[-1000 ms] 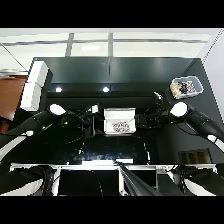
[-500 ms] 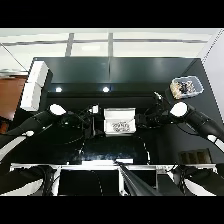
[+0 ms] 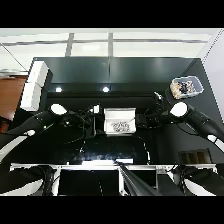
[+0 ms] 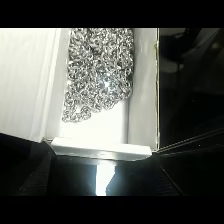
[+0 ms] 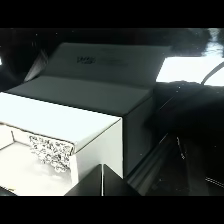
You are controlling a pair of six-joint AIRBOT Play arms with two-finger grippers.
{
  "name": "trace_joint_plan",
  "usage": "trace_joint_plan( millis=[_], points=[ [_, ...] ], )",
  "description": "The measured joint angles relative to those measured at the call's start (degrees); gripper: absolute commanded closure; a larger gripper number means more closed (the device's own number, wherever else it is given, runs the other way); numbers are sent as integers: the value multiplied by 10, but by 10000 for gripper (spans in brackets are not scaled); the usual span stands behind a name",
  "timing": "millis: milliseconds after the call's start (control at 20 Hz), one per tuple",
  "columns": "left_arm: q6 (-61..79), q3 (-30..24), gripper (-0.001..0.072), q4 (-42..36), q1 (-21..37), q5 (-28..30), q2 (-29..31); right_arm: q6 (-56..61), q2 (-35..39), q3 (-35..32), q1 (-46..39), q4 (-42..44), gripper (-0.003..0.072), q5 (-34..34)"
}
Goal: Fold the box and place the chain.
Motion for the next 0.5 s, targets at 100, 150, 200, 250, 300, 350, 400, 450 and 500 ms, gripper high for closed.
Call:
trace_joint_plan(
  millis=[100,150,200,250,300,350,400,450,500],
  points=[
    [-1,9,4,1,-7,3,-7,0,0,0,0,-2,667,0],
    [-2,12,4,1,-10,5,-9,0,0,0,0,-2,667,0],
    [-4,14,4,1,-12,6,-11,0,0,0,0,-2,667,0],
    [-3,15,4,0,-14,3,-13,0,0,0,0,1,667,-2],
    [-3,16,5,0,-15,3,-13,0,0,0,0,1,667,0],
    [-4,17,5,0,-16,4,-14,0,0,0,0,1,667,-1],
    [-5,18,6,0,-16,5,-15,0,0,0,0,1,667,0],
    [-5,19,6,0,-17,5,-15,0,0,0,0,1,667,0],
    [-5,19,6,0,-17,6,-15,0,0,0,0,1,667,0]
  ],
)
